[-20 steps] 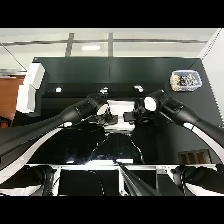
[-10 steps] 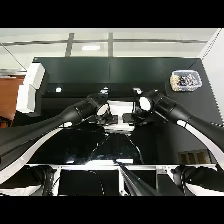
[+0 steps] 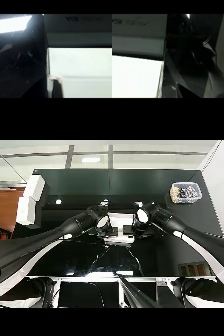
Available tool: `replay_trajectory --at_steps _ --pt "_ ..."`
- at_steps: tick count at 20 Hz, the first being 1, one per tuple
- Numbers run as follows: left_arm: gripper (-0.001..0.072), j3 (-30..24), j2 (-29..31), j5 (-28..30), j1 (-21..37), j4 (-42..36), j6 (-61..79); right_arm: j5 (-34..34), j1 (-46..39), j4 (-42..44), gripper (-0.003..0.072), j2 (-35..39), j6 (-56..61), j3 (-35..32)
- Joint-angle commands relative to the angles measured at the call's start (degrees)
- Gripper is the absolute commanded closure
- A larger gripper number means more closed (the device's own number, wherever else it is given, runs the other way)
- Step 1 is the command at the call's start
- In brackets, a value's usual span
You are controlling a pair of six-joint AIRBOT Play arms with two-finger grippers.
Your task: Fold the box and place the chain.
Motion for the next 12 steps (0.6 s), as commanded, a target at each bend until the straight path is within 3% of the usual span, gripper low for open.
replay_trajectory --at_steps 1,4,6,7,8,12 --pt "0.0683 0.0 0.0 -0.07 0.02 0.04 0.0 0.22 0.04 0.24 0.0344 -0.46 0.61 0.15" --pt "0.0683 0.0 0.0 -0.11 0.02 -0.09 0.02 0.46 0.39 0.09 0.0348 -1.18 0.59 0.94" --pt "0.0683 0.0 0.0 -0.11 0.02 -0.22 0.02 -0.13 0.61 0.2 0.0486 -1.46 0.61 1.49" --pt "0.0683 0.0 0.0 -0.13 0.02 -0.22 0.02 0.09 0.61 0.2 0.0632 -1.68 0.59 1.68" --pt "0.0683 0.0 0.0 -0.2 0.02 -0.22 0.02 0.17 0.63 0.2 0.0675 -1.84 0.63 1.68" --pt "0.0683 0.0 0.0 -0.28 0.02 -0.37 0.02 0.24 0.85 -0.52 0.0676 -2.05 0.74 1.68"
